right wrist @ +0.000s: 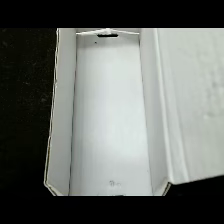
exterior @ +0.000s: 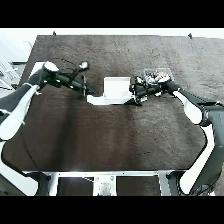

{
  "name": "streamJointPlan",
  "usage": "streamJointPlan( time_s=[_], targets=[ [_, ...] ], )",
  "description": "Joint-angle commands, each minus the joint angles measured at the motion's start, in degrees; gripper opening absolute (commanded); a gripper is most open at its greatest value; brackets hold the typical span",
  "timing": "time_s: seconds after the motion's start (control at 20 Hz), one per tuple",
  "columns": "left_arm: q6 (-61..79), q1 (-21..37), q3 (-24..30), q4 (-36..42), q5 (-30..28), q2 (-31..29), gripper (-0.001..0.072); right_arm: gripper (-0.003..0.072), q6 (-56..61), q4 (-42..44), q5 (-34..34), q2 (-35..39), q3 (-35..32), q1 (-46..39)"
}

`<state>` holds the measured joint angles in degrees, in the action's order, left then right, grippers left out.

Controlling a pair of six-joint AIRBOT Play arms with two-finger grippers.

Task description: Fold the box and place the chain.

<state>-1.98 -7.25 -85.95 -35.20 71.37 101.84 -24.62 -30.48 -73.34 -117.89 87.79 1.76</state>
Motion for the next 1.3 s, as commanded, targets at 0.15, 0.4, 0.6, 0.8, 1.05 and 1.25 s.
streamJointPlan(
  time_s=[0.15,0.4,0.6,0.8,1.05,1.25],
  targets=[
    [-35.39,6.49,7.28,0.0,-7.52,-6.95,0.0016,0.0583,0.02,0.0,-0.02,0.0,-0.02,0.07],
    [-59.76,7.69,8.61,-8.81,-8.15,-7.02,0.0018,0.0584,0.0,0.0,-0.02,0.0,-0.02,0.07],
    [-65.55,7.69,8.61,-8.09,-4.15,-7.02,0.002,0.0583,0.02,0.0,-0.02,0.0,-0.02,0.07],
    [-65.68,7.78,10.91,-8.26,-3.48,-6.95,0.0021,0.0583,0.0,0.0,-0.02,0.0,-0.02,0.07],
    [-62.01,7.65,16.72,-0.98,-7.65,-6.78,0.0021,0.0583,0.02,0.0,-0.02,0.0,-0.02,0.07],
    [-62.03,6.01,17.49,-0.37,-13.31,-5.97,0.0021,0.0583,0.0,0.0,-0.02,0.0,-0.02,0.07]
  ],
)
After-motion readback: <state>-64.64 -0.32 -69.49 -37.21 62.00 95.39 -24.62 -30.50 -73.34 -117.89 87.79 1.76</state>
